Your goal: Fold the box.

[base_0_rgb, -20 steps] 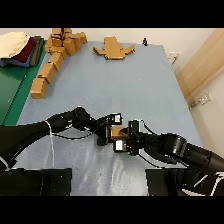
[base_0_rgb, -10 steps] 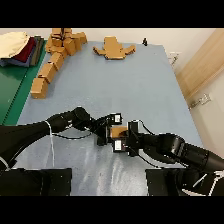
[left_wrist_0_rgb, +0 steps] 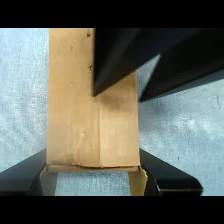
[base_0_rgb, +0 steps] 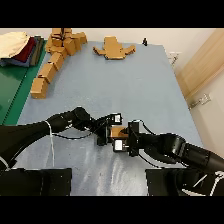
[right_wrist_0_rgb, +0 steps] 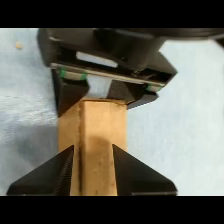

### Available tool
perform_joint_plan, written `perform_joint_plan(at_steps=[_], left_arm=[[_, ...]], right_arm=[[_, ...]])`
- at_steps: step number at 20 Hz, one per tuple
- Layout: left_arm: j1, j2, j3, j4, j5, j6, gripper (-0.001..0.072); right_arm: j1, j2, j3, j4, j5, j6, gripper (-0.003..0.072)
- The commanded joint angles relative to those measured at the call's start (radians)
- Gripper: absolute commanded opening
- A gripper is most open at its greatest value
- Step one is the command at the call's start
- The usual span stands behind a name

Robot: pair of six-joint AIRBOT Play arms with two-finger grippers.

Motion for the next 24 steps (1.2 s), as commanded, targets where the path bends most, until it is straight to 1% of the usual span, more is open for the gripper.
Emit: perform_joint_plan(at_steps=[1,3,5,10,11,12,15,24], left_arm=[[0.0,0.0,0.001,0.0,0.0,0.0,0.0524],[0.0,0.0,0.001,0.0,0.0,0.0,0.0524],[0.0,0.0,0.001,0.0,0.0,0.0,0.0523],[0.0,0.0,0.001,0.0,0.0,0.0,0.0524],[0.0,0.0,0.001,0.0,0.0,0.0,0.0524],[0.0,0.0,0.001,0.0,0.0,0.0,0.0524],[0.0,0.0,0.001,0.0,0.0,0.0,0.0524],[0.0,0.0,0.001,0.0,0.0,0.0,0.0524]], right_arm=[[0.001,0.05,0.001,0.009,-0.002,0.0,0.0392],[0.001,0.085,0.001,0.009,-0.017,0.0,0.0366],[0.0,0.092,0.001,0.008,-0.029,0.0,0.0169],[0.0,0.036,0.0,0.008,-0.038,0.013,0.0138],[0.0,0.02,0.0,0.008,-0.038,0.018,0.0098],[0.0,0.006,0.0,0.008,-0.038,0.019,0.0008],[0.0,-0.013,0.0,0.008,-0.036,0.025,0.0008],[0.0,-0.003,0.001,0.008,-0.037,0.026,0.0008]])
